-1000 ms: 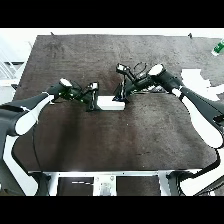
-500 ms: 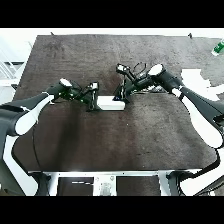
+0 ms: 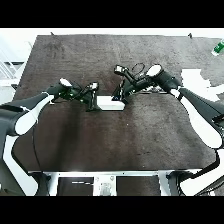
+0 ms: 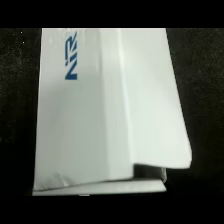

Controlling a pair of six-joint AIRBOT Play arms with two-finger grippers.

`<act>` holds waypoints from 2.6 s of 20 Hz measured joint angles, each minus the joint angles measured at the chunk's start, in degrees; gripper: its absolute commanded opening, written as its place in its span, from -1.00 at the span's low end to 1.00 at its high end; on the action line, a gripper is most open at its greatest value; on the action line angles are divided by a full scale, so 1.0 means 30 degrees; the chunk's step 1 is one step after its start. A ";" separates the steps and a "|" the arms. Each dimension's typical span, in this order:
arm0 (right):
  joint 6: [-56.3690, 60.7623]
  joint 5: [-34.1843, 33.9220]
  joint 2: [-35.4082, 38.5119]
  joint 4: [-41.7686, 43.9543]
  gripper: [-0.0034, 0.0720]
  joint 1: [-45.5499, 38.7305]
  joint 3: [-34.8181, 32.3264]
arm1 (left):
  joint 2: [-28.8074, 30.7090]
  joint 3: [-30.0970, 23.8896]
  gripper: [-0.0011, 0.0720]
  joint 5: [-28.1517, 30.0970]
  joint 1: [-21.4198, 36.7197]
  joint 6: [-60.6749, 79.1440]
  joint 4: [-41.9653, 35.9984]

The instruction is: Fold the box and place the chain.

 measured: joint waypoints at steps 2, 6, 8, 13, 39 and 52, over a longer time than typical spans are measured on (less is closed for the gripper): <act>0.0007 -0.0146 0.0000 -0.0284 -0.24 0.0095 0.0000 | 0.0000 0.0000 0.72 -0.0007 0.0000 0.0000 -0.0007; 0.0022 -0.0605 0.0000 -0.0546 -0.24 0.0175 0.0095 | 0.0000 0.0000 0.72 0.0007 0.0000 -0.0015 -0.0007; 0.0029 -0.0714 0.0022 -0.0583 -0.24 0.0175 0.0182 | 0.0000 0.0000 0.72 0.0007 0.0007 -0.0015 -0.0007; 0.0095 -0.0809 0.0036 -0.0685 -0.24 0.0182 0.0211 | 0.0000 0.0000 0.72 0.0000 0.0007 -0.0007 -0.0015; -0.0801 0.0903 0.0036 0.1209 0.13 -0.0350 -0.1253 | -0.0015 0.0000 0.72 0.0153 -0.0007 -0.0036 -0.0080; -0.0809 0.0721 -0.1042 0.5719 -0.88 -0.0474 -0.2280 | -0.0015 0.0000 0.72 0.0000 -0.0007 0.0000 -0.0015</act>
